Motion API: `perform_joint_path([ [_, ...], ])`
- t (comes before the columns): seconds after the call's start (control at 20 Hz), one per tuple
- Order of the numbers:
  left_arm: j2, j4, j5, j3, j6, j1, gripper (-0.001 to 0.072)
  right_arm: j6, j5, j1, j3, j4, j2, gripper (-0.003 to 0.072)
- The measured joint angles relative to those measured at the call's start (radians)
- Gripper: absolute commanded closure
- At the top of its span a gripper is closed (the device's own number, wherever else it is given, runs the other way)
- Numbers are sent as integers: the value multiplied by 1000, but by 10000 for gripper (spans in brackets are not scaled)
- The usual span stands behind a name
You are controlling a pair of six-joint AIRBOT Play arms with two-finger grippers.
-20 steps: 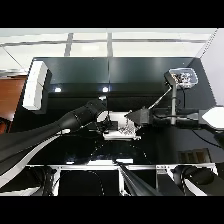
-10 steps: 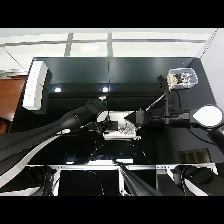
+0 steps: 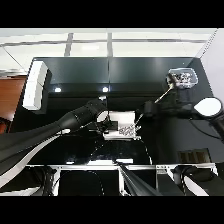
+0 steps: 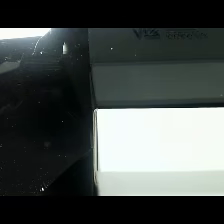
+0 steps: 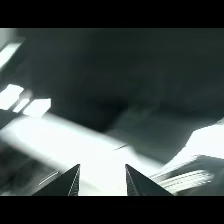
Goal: Fold the box and place the chain.
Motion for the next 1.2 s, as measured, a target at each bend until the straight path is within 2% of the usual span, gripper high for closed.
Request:
perform_joint_path([
  [0.05, 0, 0, 0, 0, 0, 0, 681, 11, -22, -52, -2, -73, -1, 325],
  [0.1, 0, 0, 0, 0, 0, 0, 680, 42, -56, -93, -7, -151, -4, 48],
  [0.15, 0, 0, 1, 0, 0, 0, 681, 87, -100, -130, -15, -237, -13, -8],
  [0.35, 0, 0, 5, 0, 0, 0, 681, 236, -285, -209, -10, -423, -134, -6],
  [0.45, 0, 0, 5, 0, 0, 0, 681, 296, -345, -234, 52, -462, -245, -6],
  [0.55, 0, 0, 5, 0, 0, 0, 681, 334, -355, -255, 145, -484, -373, -5],
  [0.65, 0, 0, 5, 0, 0, 0, 681, 357, -336, -267, 242, -497, -493, 90],
  [0.7, 0, 0, 5, 0, 0, 0, 681, 364, -327, -270, 285, -499, -544, 90],
  [0.75, 0, 0, 5, 0, 0, 0, 681, 364, -322, -273, 320, -499, -584, 166],
  [0.85, 0, 0, 5, 0, 0, 0, 681, 355, -303, -276, 370, -499, -643, 655],
  [1.05, 0, 0, 5, 0, 0, 0, 681, 283, -214, -279, 414, -498, -671, 665],
  [1.2, 0, 0, 4, 0, 0, 0, 681, 177, -81, -274, 423, -501, -599, 666],
])
